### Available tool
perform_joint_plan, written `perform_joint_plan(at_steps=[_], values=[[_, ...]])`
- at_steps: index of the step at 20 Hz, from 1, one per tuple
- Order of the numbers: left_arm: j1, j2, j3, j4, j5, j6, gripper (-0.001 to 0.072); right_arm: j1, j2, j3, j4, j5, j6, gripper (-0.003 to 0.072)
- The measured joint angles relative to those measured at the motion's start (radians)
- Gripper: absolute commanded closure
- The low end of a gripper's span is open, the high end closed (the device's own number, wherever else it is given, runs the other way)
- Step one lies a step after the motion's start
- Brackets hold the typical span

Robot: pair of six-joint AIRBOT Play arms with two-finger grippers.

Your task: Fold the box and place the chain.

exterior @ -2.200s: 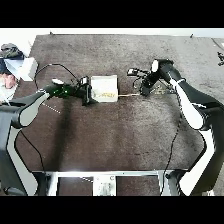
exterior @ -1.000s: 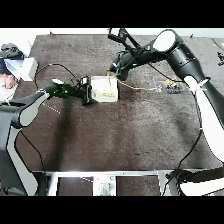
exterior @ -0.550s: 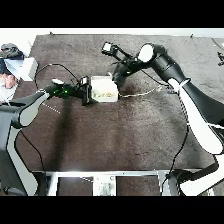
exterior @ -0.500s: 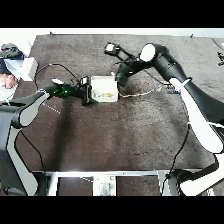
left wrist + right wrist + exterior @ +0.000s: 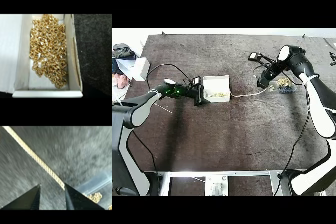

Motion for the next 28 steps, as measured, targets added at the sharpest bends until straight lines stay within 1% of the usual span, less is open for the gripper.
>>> perform_joint_plan(at_steps=[4,7,14,15,16,17,18,20,23,28], values=[[0.0,0.0,0.0,0.0,0.0,0.0,0.0435,-0.013,-0.058,0.0,-0.062,0.031,-0.042,0.0322],[0.0,0.0,0.0,0.0,0.0,0.0,0.0435,-0.003,-0.092,0.0,-0.131,0.037,-0.068,0.0297],[0.0,0.0,0.0,0.0,0.0,0.0,0.0435,0.041,-0.147,0.0,-0.255,-0.013,-0.093,0.0319],[0.0,0.0,0.0,0.0,0.0,0.0,0.0435,0.043,-0.154,0.0,-0.275,-0.021,-0.092,0.0482],[0.0,0.0,0.0,0.0,0.0,0.0,0.0435,0.045,-0.159,0.0,-0.292,-0.03,-0.09,0.0535],[0.0,0.0,0.0,0.0,0.0,0.0,0.0435,0.045,-0.161,0.0,-0.304,-0.045,-0.083,0.0539],[0.0,0.0,0.0,0.0,0.0,0.0,0.0435,0.047,-0.163,0.001,-0.315,-0.054,-0.08,0.0689],[0.0,0.0,0.0,0.0,0.0,0.0,0.0435,0.056,-0.158,0.002,-0.326,-0.061,-0.069,0.0698],[0.0,0.0,0.0,0.0,0.0,0.0,0.0435,0.08,-0.116,0.003,-0.332,-0.056,-0.058,0.0698],[0.0,0.0,0.0,0.0,0.0,0.0,0.0435,0.143,0.039,0.004,-0.283,-0.042,-0.037,0.0698]])
